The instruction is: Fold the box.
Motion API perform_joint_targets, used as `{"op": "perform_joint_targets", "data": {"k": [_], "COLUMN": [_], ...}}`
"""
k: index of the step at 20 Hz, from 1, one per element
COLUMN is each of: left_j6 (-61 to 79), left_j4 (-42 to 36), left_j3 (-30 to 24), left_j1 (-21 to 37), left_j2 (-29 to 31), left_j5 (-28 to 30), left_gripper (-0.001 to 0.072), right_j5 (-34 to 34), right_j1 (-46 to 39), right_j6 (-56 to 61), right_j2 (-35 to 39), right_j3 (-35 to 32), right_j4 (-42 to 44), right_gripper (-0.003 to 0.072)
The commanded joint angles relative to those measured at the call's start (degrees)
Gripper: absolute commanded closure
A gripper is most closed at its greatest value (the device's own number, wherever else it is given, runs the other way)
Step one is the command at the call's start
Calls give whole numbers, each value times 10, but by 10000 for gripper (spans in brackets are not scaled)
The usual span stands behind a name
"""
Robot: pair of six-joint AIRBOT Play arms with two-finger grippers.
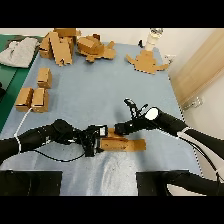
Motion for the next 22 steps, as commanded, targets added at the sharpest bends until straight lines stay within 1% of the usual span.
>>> {"op": "perform_joint_targets", "data": {"k": [1,2,4,6,8,9,10,11,12,13,14,15,16,18,19,22], "left_j6": [1,1,1,1,1,1,1,1,1,1,1,1,1,1,1,1], "left_j4": [0,0,0,0,0,0,0,0,0,0,0,0,0,0,0,0], "left_j3": [0,0,0,0,0,0,0,0,0,0,0,0,0,0,0,0], "left_j1": [0,0,0,0,0,0,0,0,0,0,0,0,0,0,0,0], "left_j2": [0,0,0,0,0,0,0,0,0,0,0,0,0,0,0,0], "left_j5": [0,0,0,0,0,0,1,0,0,0,0,1,0,0,0,0], "left_gripper": [239,239,239,239,239,239,239,239,240,239,239,239,239,240,240,239], "right_j5": [-9,-9,-6,30,99,136,165,195,220,237,247,242,226,176,146,69], "right_j1": [0,0,-4,-14,-18,-18,-18,-18,-17,-13,-7,0,7,24,32,44], "right_j6": [-12,-24,-34,-33,-33,-45,-69,-100,-125,-151,-178,-211,-243,-285,-289,-289], "right_j2": [-3,7,53,125,201,236,261,282,294,301,304,303,302,294,289,267], "right_j3": [1,1,2,4,4,4,4,3,2,-4,-14,-32,-52,-89,-99,-104], "right_j4": [-6,-6,-26,-126,-256,-306,-329,-332,-327,-317,-305,-288,-271,-235,-229,-228], "right_gripper": [681,681,680,680,678,672,605,572,495,321,293,191,163,163,162,163]}}
